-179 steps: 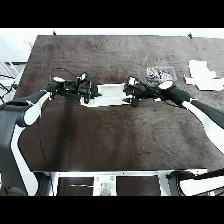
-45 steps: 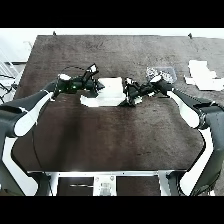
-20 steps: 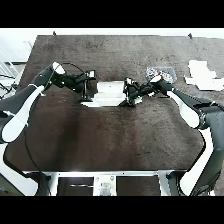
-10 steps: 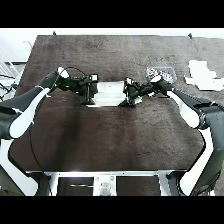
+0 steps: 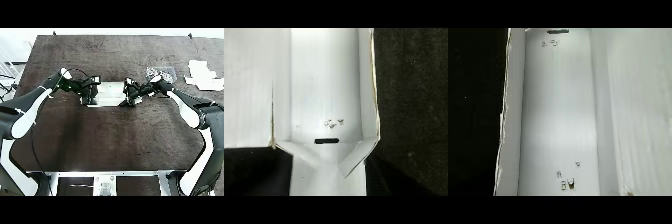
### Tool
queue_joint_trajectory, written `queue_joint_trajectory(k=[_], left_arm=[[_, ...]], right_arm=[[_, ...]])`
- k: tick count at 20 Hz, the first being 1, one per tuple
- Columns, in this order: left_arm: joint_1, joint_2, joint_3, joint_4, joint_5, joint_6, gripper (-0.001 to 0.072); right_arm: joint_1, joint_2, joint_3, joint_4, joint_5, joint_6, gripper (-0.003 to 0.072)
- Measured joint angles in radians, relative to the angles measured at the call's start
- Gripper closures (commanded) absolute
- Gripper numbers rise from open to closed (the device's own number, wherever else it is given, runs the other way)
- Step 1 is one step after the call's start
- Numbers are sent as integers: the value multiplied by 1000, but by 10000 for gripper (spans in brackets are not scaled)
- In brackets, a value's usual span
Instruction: Fold the box and place the chain.
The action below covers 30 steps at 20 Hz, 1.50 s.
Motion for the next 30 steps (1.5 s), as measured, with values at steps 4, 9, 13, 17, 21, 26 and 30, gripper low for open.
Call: queue_joint_trajectory(k=[4,9,13,17,21,26,30], left_arm=[[0,0,0,-2,5,6,362],[0,-8,-2,-53,10,28,362],[0,-25,-2,-120,17,55,362],[0,-36,-2,-170,21,77,211],[0,-39,-2,-186,22,84,213],[0,-39,-2,-193,20,85,254],[10,-39,-2,-183,-2,51,432]], right_arm=[[0,0,0,0,0,0,103],[0,0,0,0,0,0,103],[0,0,0,0,0,0,103],[0,0,0,0,0,0,103],[0,0,0,0,0,0,103],[0,0,0,0,0,0,104],[0,0,0,0,0,-1,103]])
